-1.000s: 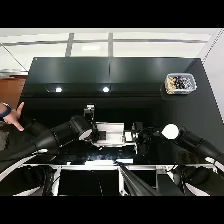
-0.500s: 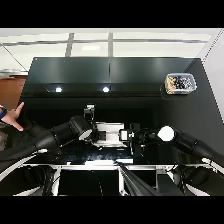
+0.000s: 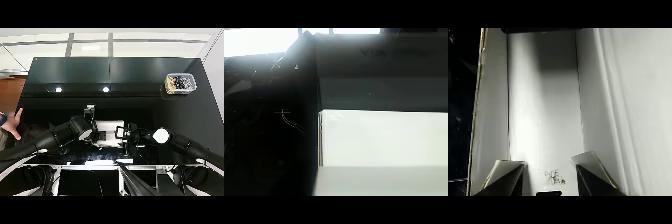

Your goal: Fold the box and place the chain.

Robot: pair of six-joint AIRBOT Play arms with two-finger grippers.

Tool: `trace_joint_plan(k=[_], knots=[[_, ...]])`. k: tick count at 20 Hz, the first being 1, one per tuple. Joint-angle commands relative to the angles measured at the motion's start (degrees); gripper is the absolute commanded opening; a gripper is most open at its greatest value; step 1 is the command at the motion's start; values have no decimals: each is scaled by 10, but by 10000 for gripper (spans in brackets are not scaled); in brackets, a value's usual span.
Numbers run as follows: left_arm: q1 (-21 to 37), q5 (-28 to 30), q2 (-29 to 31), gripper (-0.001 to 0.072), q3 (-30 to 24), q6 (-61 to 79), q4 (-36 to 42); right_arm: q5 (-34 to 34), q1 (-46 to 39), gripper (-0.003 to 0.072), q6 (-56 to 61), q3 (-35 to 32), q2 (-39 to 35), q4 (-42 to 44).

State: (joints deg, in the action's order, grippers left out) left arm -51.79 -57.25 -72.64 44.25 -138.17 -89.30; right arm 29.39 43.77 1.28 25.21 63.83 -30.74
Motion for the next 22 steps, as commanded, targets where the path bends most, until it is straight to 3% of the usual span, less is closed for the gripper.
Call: trace_joint_plan(k=[1, 2, 3, 5, 7, 9, 12, 16, 20, 22], knots=[[0, 0, 0, 30, 0, 0, 0, -14, 4, 300, 1, 1, 3, 5], [0, 0, 0, 30, 0, 0, 0, -14, 4, 294, 1, 1, 4, 5], [0, 0, 0, 30, 0, 0, 2, -14, 4, 382, 1, 1, 3, 5], [0, 0, 0, 30, 0, 0, 2, -14, 2, 188, 1, 1, 3, 4], [0, 0, 0, 30, 0, 0, 2, -10, -5, 50, 4, 1, -6, -5], [0, 0, 0, 30, 0, 0, 3, -7, -23, 22, 36, 1, -28, -27], [0, -1, 0, 30, 0, 0, 4, 50, -88, 21, 134, 3, -79, -89], [0, -2, 0, 30, 0, 0, 4, 209, -229, 23, 335, 29, -149, -161], [0, -3, 0, 30, 0, 0, 4, 266, -402, 23, 627, 28, -165, -205], [0, -4, 0, 30, 0, 0, 4, 276, -440, 23, 734, 0, -161, -217]])
